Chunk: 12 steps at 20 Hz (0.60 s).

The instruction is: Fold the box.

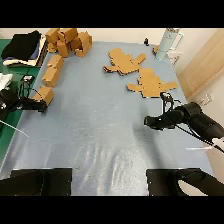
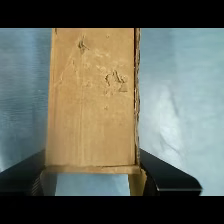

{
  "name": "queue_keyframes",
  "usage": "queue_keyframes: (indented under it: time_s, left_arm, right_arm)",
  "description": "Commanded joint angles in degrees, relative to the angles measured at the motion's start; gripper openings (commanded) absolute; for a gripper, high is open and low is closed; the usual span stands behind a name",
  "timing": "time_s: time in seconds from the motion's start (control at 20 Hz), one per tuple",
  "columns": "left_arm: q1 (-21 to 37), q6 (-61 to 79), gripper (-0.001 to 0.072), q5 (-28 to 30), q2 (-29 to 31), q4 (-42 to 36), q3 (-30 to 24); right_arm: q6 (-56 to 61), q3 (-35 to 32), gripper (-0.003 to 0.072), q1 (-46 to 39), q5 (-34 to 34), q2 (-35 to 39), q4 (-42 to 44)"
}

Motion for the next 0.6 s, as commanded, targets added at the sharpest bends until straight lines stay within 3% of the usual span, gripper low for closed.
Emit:
queue_keyframes:
  time_s: [0.0,0.3,0.45,0.55]
  left_arm:
    - [0.68,-1.07,0.0447,4.66,-6.05,-1.79,2.99]
    - [-1.49,-0.83,0.0447,7.1,-14.78,-2.8,11.58]
    - [-2.51,-0.85,0.0446,11.98,-16.31,-2.82,12.04]
    - [-2.73,-0.85,0.0446,12.24,-16.33,-2.89,12.04]
  right_arm:
    - [0.04,0.02,0.0006,-0.02,1.31,-0.07,0.0]
    - [0.04,0.02,0.0006,-0.02,1.33,-0.07,0.0]
    - [0.17,0.02,0.0006,-0.02,1.33,-0.07,0.46]
    - [0.17,0.02,0.0006,0.0,1.33,-0.07,0.63]
